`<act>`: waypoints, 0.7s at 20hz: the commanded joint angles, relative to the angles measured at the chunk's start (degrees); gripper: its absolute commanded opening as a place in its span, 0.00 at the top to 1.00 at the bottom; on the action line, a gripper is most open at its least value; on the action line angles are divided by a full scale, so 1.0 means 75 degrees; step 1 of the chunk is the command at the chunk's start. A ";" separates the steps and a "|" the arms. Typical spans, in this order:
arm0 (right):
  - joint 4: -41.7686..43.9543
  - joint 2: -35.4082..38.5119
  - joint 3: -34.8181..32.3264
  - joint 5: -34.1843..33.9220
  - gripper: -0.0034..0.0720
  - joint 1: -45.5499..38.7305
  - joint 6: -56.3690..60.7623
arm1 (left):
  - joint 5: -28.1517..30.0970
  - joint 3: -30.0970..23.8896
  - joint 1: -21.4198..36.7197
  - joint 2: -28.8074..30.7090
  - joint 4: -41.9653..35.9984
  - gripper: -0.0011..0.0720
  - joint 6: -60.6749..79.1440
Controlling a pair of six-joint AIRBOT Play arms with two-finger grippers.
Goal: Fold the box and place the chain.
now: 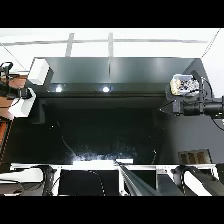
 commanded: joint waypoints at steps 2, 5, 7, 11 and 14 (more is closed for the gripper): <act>0.0041 0.0003 0.0006 -0.0012 0.94 0.0000 0.0291 | 0.0259 0.1239 -0.0233 -0.1212 -0.0533 0.61 0.0047; 0.0038 0.0003 0.0006 -0.0020 0.94 0.0000 0.0291 | 0.0146 0.1851 -0.0458 -0.1649 -0.0621 0.61 0.0044; 0.0038 0.0003 0.0006 -0.0020 0.94 0.0000 0.0291 | 0.0315 0.1979 -0.0551 -0.1781 -0.0612 0.58 0.0044; 0.0044 0.0003 0.0006 -0.0015 0.94 0.0000 0.0291 | 0.0262 0.2075 -0.0574 -0.1778 -0.0583 0.00 -0.0192; 0.0050 0.0003 0.0009 -0.0017 0.94 0.0000 0.0254 | -0.0918 0.2769 -0.0583 -0.1577 -0.0303 0.00 -0.0670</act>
